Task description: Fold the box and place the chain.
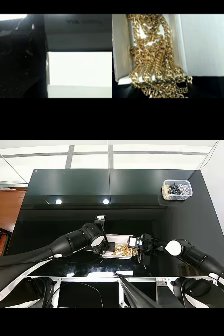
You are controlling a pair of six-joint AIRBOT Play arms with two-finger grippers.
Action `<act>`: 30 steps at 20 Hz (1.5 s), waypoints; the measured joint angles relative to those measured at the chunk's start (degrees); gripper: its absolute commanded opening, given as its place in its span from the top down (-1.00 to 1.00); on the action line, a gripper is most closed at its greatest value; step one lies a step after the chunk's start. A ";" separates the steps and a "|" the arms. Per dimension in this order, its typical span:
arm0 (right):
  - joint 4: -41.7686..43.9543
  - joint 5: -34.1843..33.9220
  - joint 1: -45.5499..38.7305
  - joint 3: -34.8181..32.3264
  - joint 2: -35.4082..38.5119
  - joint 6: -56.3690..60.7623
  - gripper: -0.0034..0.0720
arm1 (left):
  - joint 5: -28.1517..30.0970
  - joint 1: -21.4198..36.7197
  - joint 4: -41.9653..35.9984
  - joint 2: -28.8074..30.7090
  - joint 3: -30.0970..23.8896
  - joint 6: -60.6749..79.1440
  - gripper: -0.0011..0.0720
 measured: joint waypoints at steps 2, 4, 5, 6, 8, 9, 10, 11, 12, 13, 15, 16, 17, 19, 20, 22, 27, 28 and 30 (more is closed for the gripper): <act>-0.02 0.15 0.00 0.00 -0.20 0.24 -0.98 | 0.00 0.02 0.00 0.00 0.00 -0.02 0.89; -0.02 0.13 0.00 0.00 -0.55 0.39 -0.98 | -0.02 0.02 0.00 0.00 -0.02 0.00 0.89; -0.02 0.11 0.00 0.00 -0.61 0.42 -0.98 | 0.00 0.02 0.00 0.00 -0.02 -0.02 0.89; -0.02 0.09 0.00 0.00 -0.72 0.52 -0.98 | -0.02 0.00 0.00 0.00 0.00 -0.02 0.89; -0.02 -0.04 0.00 0.00 -0.85 0.59 -0.27 | -0.02 0.00 0.00 0.00 0.00 0.00 0.89; -0.02 -0.02 0.00 0.00 -0.87 0.66 0.09 | 0.00 0.00 0.00 0.00 0.00 0.00 0.89; -0.02 -0.04 0.00 0.00 -0.90 0.94 0.60 | 0.00 0.02 0.00 0.00 0.00 0.00 0.89; -0.02 -0.09 0.00 0.02 -0.90 1.33 0.88 | -0.02 0.00 0.00 0.00 -0.02 0.00 0.89; 0.15 -0.07 0.00 0.04 -0.83 1.84 0.88 | -0.20 0.02 0.00 0.00 -0.02 -0.13 0.89; 0.13 -0.02 0.00 0.04 -0.85 2.03 0.88 | -0.20 0.02 0.00 0.00 -0.02 -0.13 0.89; -0.07 0.44 0.00 0.13 -0.83 3.34 0.88 | -0.20 0.02 0.00 0.00 -0.02 -0.13 0.89; -0.46 0.96 0.00 0.37 -0.68 4.52 0.88 | -0.17 0.02 0.00 0.00 -0.02 -0.09 0.89; -1.16 2.38 0.00 0.76 -0.33 6.14 0.88 | -0.13 0.02 0.00 0.00 -0.02 0.02 0.89; -3.34 4.20 0.00 2.03 1.20 10.19 0.88 | -0.13 0.02 0.00 0.00 -0.02 0.02 0.89; -5.03 5.46 0.00 2.89 2.34 12.76 0.88 | -0.13 0.02 0.00 0.00 -0.02 0.02 0.89; -8.68 8.39 0.00 4.85 4.96 18.25 0.88 | -0.11 0.02 0.00 0.00 -0.02 0.02 0.89; -15.04 18.40 0.00 13.07 12.70 32.15 0.88 | -0.07 0.02 0.00 0.00 -0.02 0.02 0.89; -15.45 20.09 0.00 15.28 13.81 34.73 0.88 | -0.07 0.02 0.00 0.00 -0.02 0.02 0.89; -15.61 23.32 0.00 20.22 15.39 40.04 0.88 | -0.07 0.02 0.00 0.00 -0.02 0.02 0.89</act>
